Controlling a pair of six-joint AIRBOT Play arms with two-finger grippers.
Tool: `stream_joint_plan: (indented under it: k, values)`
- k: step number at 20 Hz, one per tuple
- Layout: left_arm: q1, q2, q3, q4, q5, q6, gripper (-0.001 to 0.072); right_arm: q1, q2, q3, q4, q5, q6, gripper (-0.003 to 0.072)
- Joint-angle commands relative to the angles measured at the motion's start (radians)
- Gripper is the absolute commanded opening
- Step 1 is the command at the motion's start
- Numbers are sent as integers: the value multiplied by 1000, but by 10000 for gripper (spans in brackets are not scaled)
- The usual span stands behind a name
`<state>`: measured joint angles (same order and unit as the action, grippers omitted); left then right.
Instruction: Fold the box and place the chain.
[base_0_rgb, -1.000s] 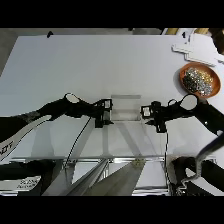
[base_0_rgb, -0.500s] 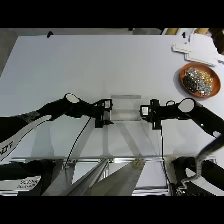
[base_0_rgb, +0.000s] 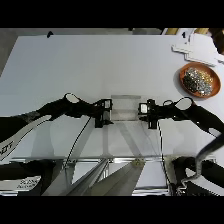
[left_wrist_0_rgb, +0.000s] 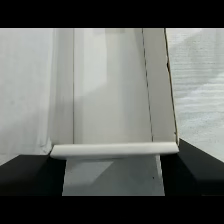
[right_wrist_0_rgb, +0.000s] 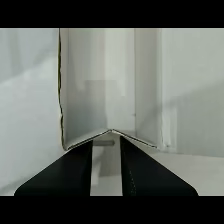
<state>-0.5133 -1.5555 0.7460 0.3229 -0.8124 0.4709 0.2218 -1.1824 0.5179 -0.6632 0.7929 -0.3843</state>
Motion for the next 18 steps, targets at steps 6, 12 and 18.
stream_joint_plan:
  k: [6,12,18]
  values:
    - [-1,0,0,0,0,0,9,2,-52,-1,150,31,-69,254]
    - [-1,0,0,0,0,0,9,0,-40,-1,128,32,5,416]
    - [-1,0,0,0,0,0,9,-64,168,-4,-163,37,388,396]
